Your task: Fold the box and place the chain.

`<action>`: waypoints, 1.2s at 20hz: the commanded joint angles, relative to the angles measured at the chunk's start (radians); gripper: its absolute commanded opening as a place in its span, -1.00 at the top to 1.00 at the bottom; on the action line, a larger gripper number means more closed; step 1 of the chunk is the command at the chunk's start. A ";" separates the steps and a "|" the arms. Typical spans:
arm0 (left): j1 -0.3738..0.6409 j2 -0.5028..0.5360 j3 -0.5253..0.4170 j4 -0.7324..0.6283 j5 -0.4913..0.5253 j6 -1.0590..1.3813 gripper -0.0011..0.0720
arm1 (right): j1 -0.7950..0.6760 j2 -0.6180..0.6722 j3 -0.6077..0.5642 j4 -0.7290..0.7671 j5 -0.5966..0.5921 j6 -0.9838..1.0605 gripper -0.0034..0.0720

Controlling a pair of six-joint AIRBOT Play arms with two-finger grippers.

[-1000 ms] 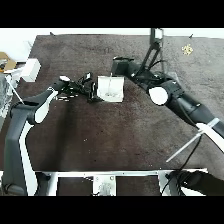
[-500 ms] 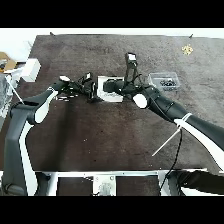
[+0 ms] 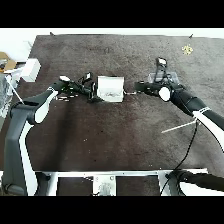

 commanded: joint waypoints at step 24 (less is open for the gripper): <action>0.001 -0.001 0.001 0.000 0.000 0.000 -0.13 | 0.193 0.228 0.068 0.067 -0.187 -0.028 0.90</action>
